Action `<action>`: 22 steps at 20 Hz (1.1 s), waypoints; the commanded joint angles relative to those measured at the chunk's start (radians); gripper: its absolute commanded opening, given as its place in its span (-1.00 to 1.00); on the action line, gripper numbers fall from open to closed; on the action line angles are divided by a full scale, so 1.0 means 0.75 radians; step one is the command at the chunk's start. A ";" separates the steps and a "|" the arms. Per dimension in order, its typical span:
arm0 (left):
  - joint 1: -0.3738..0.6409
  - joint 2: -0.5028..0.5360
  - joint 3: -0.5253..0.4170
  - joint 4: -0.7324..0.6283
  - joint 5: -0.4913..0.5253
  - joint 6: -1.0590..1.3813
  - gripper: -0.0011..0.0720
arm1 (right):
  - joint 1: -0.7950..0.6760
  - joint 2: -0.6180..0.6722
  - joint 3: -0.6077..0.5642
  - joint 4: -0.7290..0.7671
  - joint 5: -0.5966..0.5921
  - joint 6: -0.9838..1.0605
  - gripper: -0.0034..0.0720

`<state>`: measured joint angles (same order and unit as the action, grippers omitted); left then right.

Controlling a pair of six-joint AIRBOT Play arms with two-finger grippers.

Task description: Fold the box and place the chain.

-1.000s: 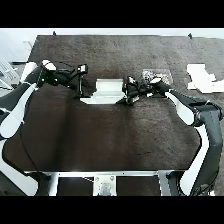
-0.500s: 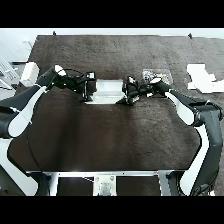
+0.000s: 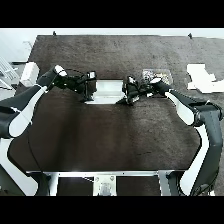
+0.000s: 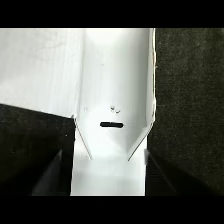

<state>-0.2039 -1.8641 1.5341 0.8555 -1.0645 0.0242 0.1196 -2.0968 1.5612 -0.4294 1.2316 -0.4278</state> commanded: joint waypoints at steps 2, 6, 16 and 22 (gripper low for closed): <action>-0.001 -0.001 -0.001 -0.009 -0.006 0.004 0.36 | -0.001 0.000 -0.001 0.001 0.000 0.001 0.46; -0.001 -0.001 -0.001 -0.030 -0.010 0.011 0.35 | -0.001 0.000 -0.001 0.001 -0.001 0.001 0.46; -0.002 -0.002 -0.001 -0.036 -0.026 0.020 -0.16 | -0.001 0.000 -0.001 0.001 0.000 0.000 0.46; -0.030 -0.004 -0.001 -0.104 -0.023 0.085 -0.16 | -0.001 0.000 -0.001 0.000 0.000 0.001 0.46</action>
<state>-0.2127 -1.8648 1.5337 0.7975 -1.0813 0.0689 0.1192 -2.0964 1.5612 -0.4294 1.2316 -0.4282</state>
